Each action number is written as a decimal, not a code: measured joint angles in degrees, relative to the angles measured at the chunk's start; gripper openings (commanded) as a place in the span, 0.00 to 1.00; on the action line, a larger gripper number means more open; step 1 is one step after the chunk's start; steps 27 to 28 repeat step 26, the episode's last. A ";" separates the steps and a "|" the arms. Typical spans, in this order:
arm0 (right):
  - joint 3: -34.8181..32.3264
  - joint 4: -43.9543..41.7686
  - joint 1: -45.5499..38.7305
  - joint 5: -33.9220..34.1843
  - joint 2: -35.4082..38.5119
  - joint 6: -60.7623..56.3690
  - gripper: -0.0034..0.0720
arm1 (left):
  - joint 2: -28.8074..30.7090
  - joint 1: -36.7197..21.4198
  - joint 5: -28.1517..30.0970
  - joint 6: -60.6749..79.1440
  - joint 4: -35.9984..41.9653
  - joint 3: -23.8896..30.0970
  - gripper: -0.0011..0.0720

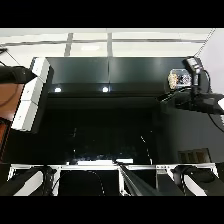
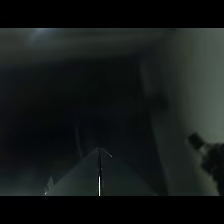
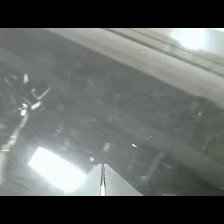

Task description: Fold the box and place the chain.

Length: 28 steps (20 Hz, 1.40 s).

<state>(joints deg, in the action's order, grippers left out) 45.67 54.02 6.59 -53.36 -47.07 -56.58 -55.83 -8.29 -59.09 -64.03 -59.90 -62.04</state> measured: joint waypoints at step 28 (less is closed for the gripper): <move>-7.67 12.09 -2.51 16.04 -1.73 -16.94 0.07 | 16.72 14.97 21.44 3.41 -2.60 28.92 0.04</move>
